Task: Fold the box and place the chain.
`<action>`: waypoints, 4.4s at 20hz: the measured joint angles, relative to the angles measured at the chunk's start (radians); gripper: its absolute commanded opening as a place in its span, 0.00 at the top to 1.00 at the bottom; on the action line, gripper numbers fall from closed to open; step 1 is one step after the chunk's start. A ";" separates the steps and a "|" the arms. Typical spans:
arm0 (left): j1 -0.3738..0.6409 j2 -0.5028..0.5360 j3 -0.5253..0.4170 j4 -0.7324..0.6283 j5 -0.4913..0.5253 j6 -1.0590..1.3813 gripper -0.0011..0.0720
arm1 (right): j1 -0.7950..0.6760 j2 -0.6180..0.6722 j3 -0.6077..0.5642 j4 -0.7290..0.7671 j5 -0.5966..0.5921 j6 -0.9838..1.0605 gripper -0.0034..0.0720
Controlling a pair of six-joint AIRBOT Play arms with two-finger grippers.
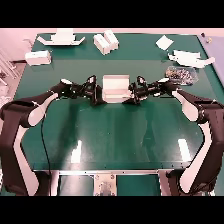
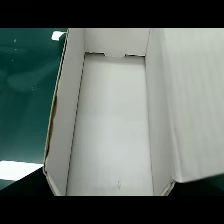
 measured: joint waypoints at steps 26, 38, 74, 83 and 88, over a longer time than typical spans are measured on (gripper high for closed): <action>-0.002 0.000 0.001 0.027 0.047 0.004 0.27 | 0.001 0.000 0.000 0.035 -0.002 -0.003 0.23; 0.000 0.000 0.001 0.026 0.052 0.003 0.27 | 0.002 0.000 0.000 0.121 0.001 0.002 0.23; 0.000 0.000 0.000 0.029 0.045 0.004 0.27 | 0.002 0.000 0.000 0.131 0.038 0.037 0.23; -0.001 -0.001 -0.001 0.031 0.042 0.006 0.27 | -0.011 0.002 0.001 0.092 0.045 0.057 0.00; -0.001 -0.001 -0.001 0.030 0.042 0.005 0.27 | -0.048 0.020 0.005 0.071 0.113 0.062 0.00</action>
